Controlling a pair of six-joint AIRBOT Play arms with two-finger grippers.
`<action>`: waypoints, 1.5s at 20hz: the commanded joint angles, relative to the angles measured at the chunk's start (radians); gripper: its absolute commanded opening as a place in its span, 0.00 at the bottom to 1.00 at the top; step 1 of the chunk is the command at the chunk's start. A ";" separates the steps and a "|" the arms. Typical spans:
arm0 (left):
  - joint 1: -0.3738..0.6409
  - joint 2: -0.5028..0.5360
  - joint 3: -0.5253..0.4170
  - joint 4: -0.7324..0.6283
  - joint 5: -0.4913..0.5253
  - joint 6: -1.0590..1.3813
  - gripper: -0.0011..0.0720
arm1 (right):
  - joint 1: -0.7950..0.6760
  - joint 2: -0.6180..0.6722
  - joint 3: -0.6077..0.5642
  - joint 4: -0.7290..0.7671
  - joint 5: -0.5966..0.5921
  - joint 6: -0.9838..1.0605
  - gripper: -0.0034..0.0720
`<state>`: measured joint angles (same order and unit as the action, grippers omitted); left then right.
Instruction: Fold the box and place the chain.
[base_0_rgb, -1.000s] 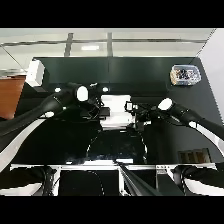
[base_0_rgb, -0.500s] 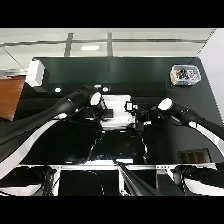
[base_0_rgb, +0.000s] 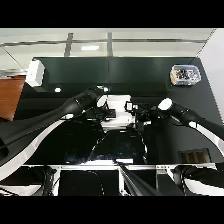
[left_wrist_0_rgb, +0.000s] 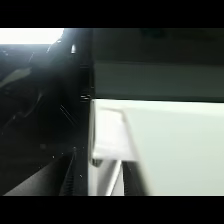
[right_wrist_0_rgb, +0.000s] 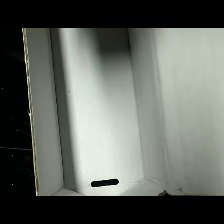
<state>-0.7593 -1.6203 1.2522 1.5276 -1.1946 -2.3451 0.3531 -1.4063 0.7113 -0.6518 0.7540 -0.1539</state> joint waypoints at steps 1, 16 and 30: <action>-0.006 -0.017 0.002 0.002 -0.016 -0.008 0.47 | 0.000 0.000 0.000 0.000 0.001 0.000 0.34; -0.008 -0.017 0.003 0.000 0.003 -0.008 0.05 | 0.000 0.000 0.000 0.000 0.001 0.000 0.34; 0.017 -0.017 0.003 0.004 0.017 -0.011 0.49 | 0.000 0.000 0.000 0.000 0.001 0.000 0.34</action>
<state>-0.7498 -1.6371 1.2545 1.5333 -1.1851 -2.3589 0.3531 -1.4063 0.7113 -0.6518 0.7544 -0.1543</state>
